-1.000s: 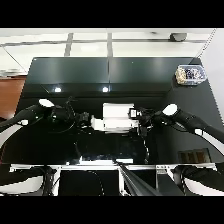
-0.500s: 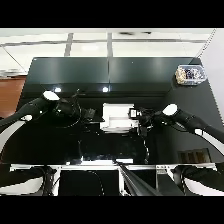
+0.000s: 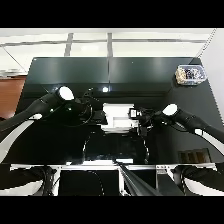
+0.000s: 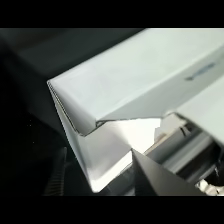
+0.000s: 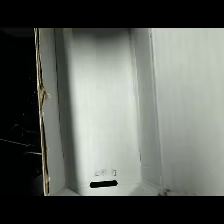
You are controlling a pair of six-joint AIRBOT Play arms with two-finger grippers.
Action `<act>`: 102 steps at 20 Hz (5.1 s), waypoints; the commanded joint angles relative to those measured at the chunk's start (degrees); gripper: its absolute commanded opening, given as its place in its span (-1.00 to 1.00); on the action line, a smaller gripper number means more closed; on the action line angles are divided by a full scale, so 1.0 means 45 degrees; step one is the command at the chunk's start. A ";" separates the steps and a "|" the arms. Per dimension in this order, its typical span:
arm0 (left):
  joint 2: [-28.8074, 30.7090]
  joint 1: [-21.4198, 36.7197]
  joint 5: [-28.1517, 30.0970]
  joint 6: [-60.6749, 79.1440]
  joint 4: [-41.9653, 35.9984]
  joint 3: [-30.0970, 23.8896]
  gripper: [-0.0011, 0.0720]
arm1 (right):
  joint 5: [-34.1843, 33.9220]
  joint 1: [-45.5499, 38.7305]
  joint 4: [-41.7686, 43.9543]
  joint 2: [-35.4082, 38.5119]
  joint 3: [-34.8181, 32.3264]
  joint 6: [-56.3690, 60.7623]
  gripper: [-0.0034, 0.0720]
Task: Fold the box and place the chain.
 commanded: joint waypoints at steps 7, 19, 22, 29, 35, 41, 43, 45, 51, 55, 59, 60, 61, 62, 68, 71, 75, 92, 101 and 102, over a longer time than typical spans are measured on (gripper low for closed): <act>-0.0005 -0.1229 0.1078 -0.3016 0.1841 0.0534 -0.05 | 0.0000 0.0000 0.0005 0.0000 0.0005 0.0005 -0.57; -0.0393 -0.2861 0.0253 -0.7417 0.6688 0.1530 -0.05 | 0.0000 0.0000 0.0005 0.0000 0.0005 0.0005 -0.57; -0.0991 -0.3133 -0.0199 -0.7956 0.6994 0.2045 -0.05 | 0.0000 0.0000 0.0005 0.0000 0.0005 0.0005 -0.57; -0.2176 -0.3755 -0.1467 -0.9452 0.7480 0.3279 -0.05 | 0.0000 0.0000 0.0010 0.0000 0.0005 0.0005 -0.57; -0.2239 -0.3852 -0.1443 -0.9651 0.7567 0.3449 -0.92 | 0.0000 0.0000 0.0005 0.0000 0.0005 0.0005 -0.57; -0.2239 -0.3929 -0.1413 -0.9651 0.7543 0.3453 0.20 | 0.0000 0.0000 0.0005 0.0000 0.0005 0.0005 -0.57; -0.2239 -0.3929 -0.1326 -0.9656 0.7543 0.3453 0.48 | 0.0000 0.0000 0.0005 0.0000 0.0005 0.0005 -0.57; -0.2239 -0.3929 -0.1180 -0.9666 0.7529 0.3453 -0.01 | 0.0000 0.0000 0.0005 0.0000 0.0005 0.0005 -0.57; -0.2239 -0.3944 -0.0923 -0.9593 0.7368 0.3453 -0.90 | 0.0000 0.0000 0.0005 0.0000 0.0005 0.0005 -0.57; -0.2239 -0.3949 -0.0962 -0.9588 0.7198 0.3453 -0.90 | -0.0019 0.0000 0.0019 0.0000 0.0005 0.0010 -0.57; -0.2239 -0.3949 -0.0976 -0.9588 0.7198 0.3453 -0.90 | 0.0117 0.0000 0.0029 0.0005 0.0005 0.0083 -0.57; -0.2239 -0.3949 -0.0971 -0.9549 0.7198 0.3453 -0.90 | 0.0316 0.0000 0.0029 0.0024 0.0005 0.0495 -0.57; -0.2239 -0.3949 -0.0971 -0.9549 0.7198 0.3453 -0.90 | 0.0316 0.0000 0.0136 0.0034 0.0005 0.0646 -0.56; -0.2239 -0.3949 -0.1001 -0.9549 0.7203 0.3453 -0.90 | 0.0316 0.0000 0.0296 0.0068 0.0005 0.0767 0.04; -0.2239 -0.3949 -0.1331 -0.9554 0.7242 0.3453 -0.90 | 0.0491 -0.0087 -0.1749 0.1617 0.0015 0.1724 0.81; -0.2239 -0.3954 -0.1336 -0.9554 0.7242 0.3453 -0.90 | 0.1078 -0.0107 -0.2652 0.2035 0.0010 0.1875 0.81; -0.2239 -0.3949 -0.1336 -0.9554 0.7242 0.3453 -0.90 | 0.1185 -0.0092 -0.2438 0.2030 0.0000 0.1865 0.81; -0.2239 -0.3949 -0.1331 -0.9554 0.7193 0.3453 -0.90 | 0.0291 0.0826 0.0019 0.0976 -0.0005 0.3128 -0.17; -0.2239 -0.3949 -0.1268 -0.9554 0.7193 0.3453 -0.90 | 0.3089 -0.1248 -0.4707 0.3084 0.0860 1.3901 -0.88; -0.2239 -0.3949 -0.1209 -0.9554 0.7193 0.3453 -0.90 | 0.3526 -0.2118 -0.5459 0.3478 0.0928 1.5086 -0.88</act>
